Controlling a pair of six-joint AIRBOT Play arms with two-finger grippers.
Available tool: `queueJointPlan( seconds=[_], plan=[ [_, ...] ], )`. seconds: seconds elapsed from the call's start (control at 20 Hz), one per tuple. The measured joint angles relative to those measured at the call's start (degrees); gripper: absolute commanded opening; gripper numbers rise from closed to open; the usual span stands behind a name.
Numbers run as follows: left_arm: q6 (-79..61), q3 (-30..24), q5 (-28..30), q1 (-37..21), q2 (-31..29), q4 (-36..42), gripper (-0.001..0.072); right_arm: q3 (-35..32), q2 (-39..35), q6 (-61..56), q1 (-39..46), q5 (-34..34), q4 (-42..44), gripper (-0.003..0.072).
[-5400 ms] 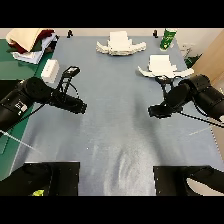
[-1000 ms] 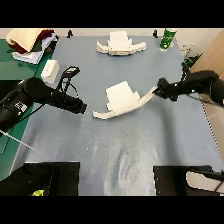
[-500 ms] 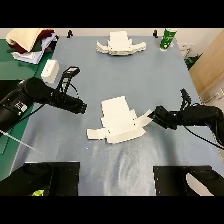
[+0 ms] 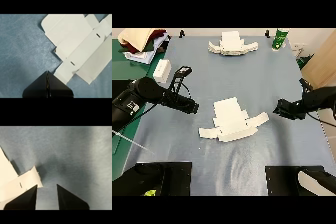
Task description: Fold the box.
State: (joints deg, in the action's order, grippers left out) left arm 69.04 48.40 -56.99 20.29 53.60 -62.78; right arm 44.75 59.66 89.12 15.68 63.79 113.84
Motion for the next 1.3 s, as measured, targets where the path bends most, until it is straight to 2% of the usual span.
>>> queueJointPlan(
  seconds=[0.1,0.3,0.65,0.75,0.9,0.95,1.0,1.2,1.3],
  plan=[
    [0.0,0.0,0.02,0.0,0.0,0.02,0.0012,5.77,6.32,5.77,1.29,4.5,0.13,0.0375],
    [0.02,0.0,0.0,0.0,0.0,0.0,0.0012,13.64,18.16,16.35,2.12,13.79,7.1,0.0375],
    [0.0,0.0,0.02,0.0,0.0,0.02,0.0012,17.03,30.25,25.03,0.76,20.5,12.2,0.0375],
    [0.0,0.0,0.0,0.0,0.0,0.0,0.0012,17.18,31.63,26.4,-0.57,21.03,12.79,0.0328],
    [0.02,0.0,0.0,0.0,0.0,0.02,0.0012,17.29,32.61,27.74,-3.13,21.14,13.18,0.0153],
    [0.02,0.0,0.0,0.0,0.0,0.0,0.0012,17.31,32.79,27.98,-3.93,20.9,13.46,0.0033],
    [0.0,0.0,0.02,0.0,0.0,0.02,0.0012,17.33,32.92,28.2,-4.72,20.83,13.86,0.0],
    [0.0,0.0,0.02,0.0,0.0,0.02,0.0012,16.94,31.95,28.61,-7.34,21.62,16.9,-0.0001],
    [0.02,0.0,0.02,0.0,0.0,0.0,0.0012,14.71,29.42,28.7,-8.61,21.03,17.99,-0.0001]
  ],
)
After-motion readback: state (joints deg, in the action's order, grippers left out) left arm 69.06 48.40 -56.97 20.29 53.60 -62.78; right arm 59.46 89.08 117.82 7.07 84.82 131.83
